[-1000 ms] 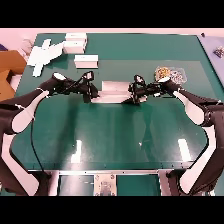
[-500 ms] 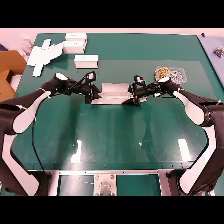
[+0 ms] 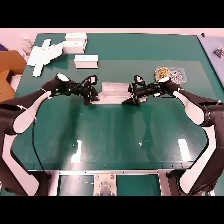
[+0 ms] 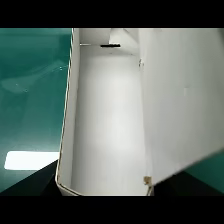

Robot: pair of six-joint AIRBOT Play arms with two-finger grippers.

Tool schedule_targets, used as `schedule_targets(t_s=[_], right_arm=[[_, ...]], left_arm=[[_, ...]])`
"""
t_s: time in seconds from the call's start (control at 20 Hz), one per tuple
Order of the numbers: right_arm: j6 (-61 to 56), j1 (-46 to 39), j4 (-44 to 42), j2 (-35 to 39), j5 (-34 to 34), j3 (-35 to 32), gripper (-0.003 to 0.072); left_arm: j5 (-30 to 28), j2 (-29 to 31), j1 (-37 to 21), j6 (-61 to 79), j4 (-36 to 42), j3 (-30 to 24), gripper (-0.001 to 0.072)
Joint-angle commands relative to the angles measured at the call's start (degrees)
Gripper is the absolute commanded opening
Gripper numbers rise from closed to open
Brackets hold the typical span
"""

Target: Fold the box and place the chain.

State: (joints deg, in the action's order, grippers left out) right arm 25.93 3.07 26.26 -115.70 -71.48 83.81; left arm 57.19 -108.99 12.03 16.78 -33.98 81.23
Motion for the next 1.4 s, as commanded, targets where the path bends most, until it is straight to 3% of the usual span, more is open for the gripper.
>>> schedule_targets(t_s=[0.0, 0.5, 0.8, 1.35], right_arm=[[0.04, 0.04, 0.09, 0.0, -0.13, 0.02, 0.0481], [0.04, 0.04, 0.09, 0.0, -0.13, 0.02, 0.0481], [0.04, 0.04, 0.09, 0.0, -0.13, 0.02, 0.0481], [0.04, 0.04, 0.09, 0.0, -0.13, 0.02, 0.0481]], left_arm=[[0.96, 0.07, -0.13, -0.28, 0.17, 0.02, 0.0267], [1.79, 0.04, -0.11, 1.68, 6.25, 0.02, 0.0267], [2.67, 0.04, -0.13, 0.0, 3.3, 0.02, 0.0267], [3.67, -0.02, 0.13, 0.81, 6.97, 0.02, 0.0266]])
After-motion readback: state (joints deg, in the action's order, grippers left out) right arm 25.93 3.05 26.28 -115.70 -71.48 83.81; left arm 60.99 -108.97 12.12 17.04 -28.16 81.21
